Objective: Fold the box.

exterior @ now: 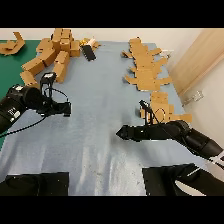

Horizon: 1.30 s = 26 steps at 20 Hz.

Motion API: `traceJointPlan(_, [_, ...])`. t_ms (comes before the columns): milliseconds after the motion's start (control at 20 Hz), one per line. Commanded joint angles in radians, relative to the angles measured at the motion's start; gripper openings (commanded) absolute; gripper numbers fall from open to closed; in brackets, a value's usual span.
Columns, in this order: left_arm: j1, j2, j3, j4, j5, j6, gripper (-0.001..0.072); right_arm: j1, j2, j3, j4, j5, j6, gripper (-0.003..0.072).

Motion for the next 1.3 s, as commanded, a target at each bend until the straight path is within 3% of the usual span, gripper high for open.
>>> traceJointPlan(0, [0.0,-0.001,0.0,-0.021,0.016,0.001,0.0695,-0.029,0.0,0.02,-0.006,0.03,0.073,0.0499])
traceJointPlan(150, [0.0,-0.001,0.0,-0.031,0.016,0.001,0.0695,-0.25,-0.006,0.166,-0.147,-0.078,0.073,0.0501])
traceJointPlan(400, [0.0,-0.002,0.0,-0.031,0.015,0.001,0.0696,-0.834,-0.148,0.513,-0.463,-0.481,-0.08,0.0512])
traceJointPlan(600, [0.0,-0.002,0.0,-0.029,0.02,0.003,0.0696,-1.146,-0.309,0.566,-0.505,-0.478,-0.243,0.0522])
traceJointPlan(900, [0.0,-0.002,0.0,-0.027,0.057,0.003,0.0695,-1.253,-0.537,0.582,-0.478,-0.45,-0.426,0.0525])
traceJointPlan(1250, [0.0,-0.002,0.0,-0.031,0.059,0.002,0.0695,-1.253,-0.606,0.584,-0.237,-0.462,-0.669,0.0498])
